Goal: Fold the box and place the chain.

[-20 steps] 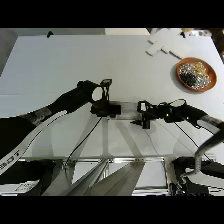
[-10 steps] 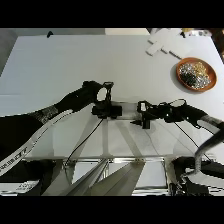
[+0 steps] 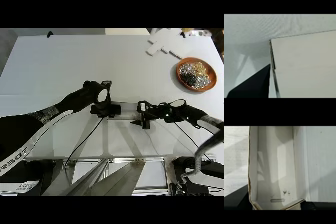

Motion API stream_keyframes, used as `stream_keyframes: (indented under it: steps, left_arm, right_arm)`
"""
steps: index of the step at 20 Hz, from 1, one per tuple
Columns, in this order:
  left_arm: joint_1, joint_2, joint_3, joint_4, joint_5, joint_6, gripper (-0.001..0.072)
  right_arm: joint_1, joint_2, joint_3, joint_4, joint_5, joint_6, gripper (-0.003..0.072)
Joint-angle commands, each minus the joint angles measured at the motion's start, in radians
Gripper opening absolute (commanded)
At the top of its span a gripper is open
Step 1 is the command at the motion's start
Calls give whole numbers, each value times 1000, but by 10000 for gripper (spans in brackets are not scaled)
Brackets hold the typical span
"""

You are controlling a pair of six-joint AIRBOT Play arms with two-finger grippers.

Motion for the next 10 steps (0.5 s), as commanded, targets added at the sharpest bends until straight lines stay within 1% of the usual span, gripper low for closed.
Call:
stream_keyframes:
  steps: [1,2,4,6,7,9,10]
  left_arm:
    - [0,0,1,22,0,-28,266]
    - [0,0,1,22,-3,-51,260]
    - [-4,0,1,23,-18,-60,116]
    - [-7,-1,6,25,-37,-57,118]
    - [-7,-1,16,26,-55,-55,148]
    - [-5,-2,38,31,-90,-55,164]
    - [-4,-4,50,31,-103,-55,206]
  right_arm:
    - [0,1,0,0,1,0,460]
    - [0,1,0,0,1,0,460]
    - [0,1,0,0,1,0,460]
    - [0,1,0,0,1,0,460]
    - [0,1,0,0,1,0,460]
    - [0,1,0,0,1,0,460]
    - [0,1,0,0,1,0,460]
